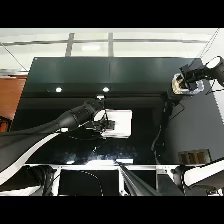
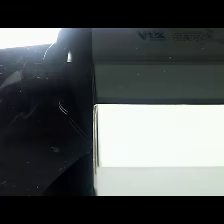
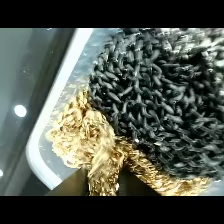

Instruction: Fold the box and place the chain.

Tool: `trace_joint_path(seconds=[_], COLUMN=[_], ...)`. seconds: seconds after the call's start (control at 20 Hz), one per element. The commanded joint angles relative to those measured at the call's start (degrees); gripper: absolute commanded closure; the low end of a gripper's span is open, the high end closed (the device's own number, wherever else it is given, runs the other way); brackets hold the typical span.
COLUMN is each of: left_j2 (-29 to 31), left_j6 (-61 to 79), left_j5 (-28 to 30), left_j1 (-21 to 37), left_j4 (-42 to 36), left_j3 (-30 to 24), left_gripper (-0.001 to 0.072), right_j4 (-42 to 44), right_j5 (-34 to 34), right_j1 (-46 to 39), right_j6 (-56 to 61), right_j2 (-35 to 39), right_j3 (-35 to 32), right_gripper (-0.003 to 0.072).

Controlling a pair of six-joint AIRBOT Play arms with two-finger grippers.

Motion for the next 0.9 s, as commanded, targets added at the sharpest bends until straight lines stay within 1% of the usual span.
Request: trace_joint_path(seconds=[0.0,0.15,0.25,0.3,0.4,0.55,0.7,0.85], left_j2=[0.0,0.0,0.0,-0.02,-0.02,-0.02,-0.02,0.0], left_j6=[0.0,0.0,0.0,0.0,0.0,0.0,0.0,-0.02], left_j5=[0.42,0.57,0.63,0.63,0.59,0.74,0.74,0.74], left_j1=[0.04,0.04,0.04,0.04,0.04,0.04,0.04,0.04], left_j4=[0.0,0.0,0.0,0.0,0.0,0.0,0.0,-0.02], left_j3=[0.04,0.04,0.04,0.04,0.04,0.04,0.04,0.04], left_gripper=[0.068,0.068,0.068,0.068,0.068,0.068,0.068,0.068], right_j4=[0.48,0.5,0.42,0.35,0.68,3.87,6.03,8.92], right_j5=[2.05,7.65,10.82,12.02,13.22,12.41,11.02,13.46], right_j1=[-0.66,-2.01,-2.36,-2.36,-2.34,-2.34,-2.34,-2.32], right_j6=[-5.79,-17.68,-26.93,-29.64,-32.48,-37.51,-38.16,-40.74], right_j2=[0.52,3.19,6.71,8.74,14.05,23.04,31.21,36.83], right_j3=[1.11,2.8,2.82,2.82,2.82,2.84,2.86,2.84], right_gripper=[0.0683,0.0684,0.0683,0.0683,0.0683,0.0684,0.0684,0.0684])
